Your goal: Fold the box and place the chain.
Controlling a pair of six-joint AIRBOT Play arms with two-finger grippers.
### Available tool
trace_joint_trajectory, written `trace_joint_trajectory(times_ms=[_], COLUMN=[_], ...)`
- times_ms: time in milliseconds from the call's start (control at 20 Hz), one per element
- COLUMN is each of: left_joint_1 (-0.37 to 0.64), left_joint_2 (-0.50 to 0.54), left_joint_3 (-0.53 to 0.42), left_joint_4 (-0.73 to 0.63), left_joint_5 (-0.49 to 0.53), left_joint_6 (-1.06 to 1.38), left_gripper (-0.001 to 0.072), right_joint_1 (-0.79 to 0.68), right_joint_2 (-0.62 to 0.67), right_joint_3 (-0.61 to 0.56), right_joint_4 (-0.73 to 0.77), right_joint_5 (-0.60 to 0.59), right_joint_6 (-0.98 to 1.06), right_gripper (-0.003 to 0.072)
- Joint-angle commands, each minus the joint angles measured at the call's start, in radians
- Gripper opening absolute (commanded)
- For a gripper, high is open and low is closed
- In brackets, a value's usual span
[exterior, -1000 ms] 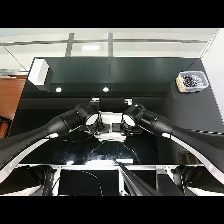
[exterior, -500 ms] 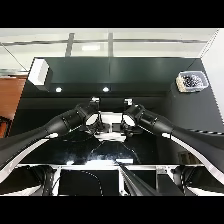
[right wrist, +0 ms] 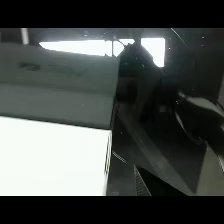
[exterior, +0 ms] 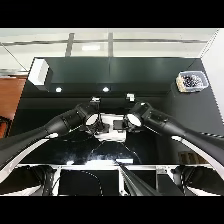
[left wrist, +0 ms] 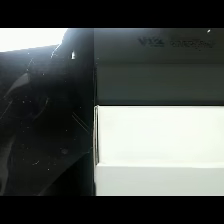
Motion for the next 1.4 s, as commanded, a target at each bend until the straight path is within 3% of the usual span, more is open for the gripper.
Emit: trace_joint_trajectory(times_ms=[0,150,300,400,550,650,750,800,850,1000,1100,1250,1350], left_joint_1=[0.001,0.001,0.001,0.001,0.001,0.001,0.001,0.001,0.001,0.001,0.001,0.001,0.001], left_joint_2=[0.000,0.000,0.000,0.000,0.000,0.000,0.000,0.000,0.000,0.000,0.000,0.000,0.000], left_joint_3=[0.000,0.000,0.000,0.000,0.000,0.000,0.000,0.000,0.000,0.000,0.000,0.000,0.000], left_joint_4=[0.000,0.000,0.000,0.000,0.000,0.000,0.001,0.000,0.000,0.001,0.001,0.000,0.001], left_joint_5=[0.000,0.001,0.004,0.004,0.004,0.004,0.005,0.004,0.004,0.004,0.004,0.004,0.005], left_joint_6=[-0.001,-0.001,-0.001,-0.001,-0.001,-0.001,-0.001,-0.001,-0.001,-0.001,-0.001,-0.001,-0.001], left_gripper=[0.0026,0.0026,0.0026,0.0026,0.0026,0.0027,0.0026,0.0027,0.0026,0.0027,0.0027,0.0026,0.0027], right_joint_1=[-0.005,-0.022,-0.056,-0.153,-0.438,-0.628,-0.778,-0.834,-0.888,-1.027,-1.072,-1.084,-1.083], right_joint_2=[0.116,0.259,0.340,0.345,0.344,0.330,0.302,0.275,0.232,0.041,-0.107,-0.326,-0.444], right_joint_3=[0.001,0.001,-0.011,-0.071,-0.218,-0.250,-0.224,-0.188,-0.129,0.127,0.314,0.550,0.665], right_joint_4=[-0.009,-0.124,-0.537,-0.739,-0.722,-0.658,-0.587,-0.537,-0.463,-0.258,-0.181,-0.179,-0.169], right_joint_5=[0.007,0.071,0.356,0.425,0.162,-0.034,-0.202,-0.255,-0.291,-0.257,-0.168,-0.026,0.002], right_joint_6=[-0.052,-0.083,-0.090,-0.135,-0.160,-0.160,-0.161,-0.192,-0.266,-0.367,-0.444,-0.500,-0.506], right_gripper=[0.0473,0.0473,0.0472,0.0473,0.0473,0.0474,0.0588,0.0593,0.0720,0.0720,0.0720,0.0720,0.0719])
